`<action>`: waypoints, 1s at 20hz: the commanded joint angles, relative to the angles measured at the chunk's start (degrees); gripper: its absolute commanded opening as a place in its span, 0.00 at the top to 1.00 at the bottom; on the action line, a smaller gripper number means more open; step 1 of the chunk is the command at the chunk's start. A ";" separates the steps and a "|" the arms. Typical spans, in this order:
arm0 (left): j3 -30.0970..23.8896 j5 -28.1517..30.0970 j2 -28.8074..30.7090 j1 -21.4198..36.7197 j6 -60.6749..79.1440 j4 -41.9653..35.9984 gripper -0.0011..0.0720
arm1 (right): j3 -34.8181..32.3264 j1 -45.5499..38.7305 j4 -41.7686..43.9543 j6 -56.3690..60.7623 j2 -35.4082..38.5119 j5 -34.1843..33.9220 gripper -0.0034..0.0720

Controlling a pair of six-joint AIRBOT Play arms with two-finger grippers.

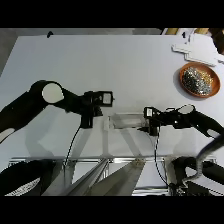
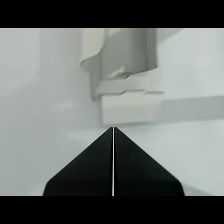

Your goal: Fold the box and place the chain.

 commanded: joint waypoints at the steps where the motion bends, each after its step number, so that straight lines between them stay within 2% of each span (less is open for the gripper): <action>1: 0.04 5.42 0.63 -8.33 -6.19 0.59 0.98 | -0.02 0.00 -0.04 -0.07 0.04 0.02 0.53; 3: 0.04 13.03 -1.60 -13.35 -9.64 0.55 0.98 | -0.02 0.00 -0.04 -0.04 0.04 0.02 0.53; 5: 0.04 20.24 -5.05 -15.28 -9.79 -0.15 0.98 | -0.02 0.00 -0.04 -0.07 0.04 0.02 0.53; 8: 0.09 32.81 -10.58 -13.86 -12.87 -6.45 0.98 | -0.02 0.00 -0.04 -0.07 0.04 0.02 0.53; 10: 0.20 37.90 -14.01 -11.87 -13.00 -11.19 0.98 | -0.02 0.00 -0.04 -0.07 0.04 0.02 0.53; 15: 2.62 36.20 -20.33 -6.23 -17.49 -11.26 0.98 | -0.02 0.00 -0.04 -0.04 0.04 0.02 0.53; 20: 2.60 32.65 -22.62 -4.96 -17.49 -10.64 0.98 | -0.02 0.00 -0.02 -0.04 0.04 0.02 0.53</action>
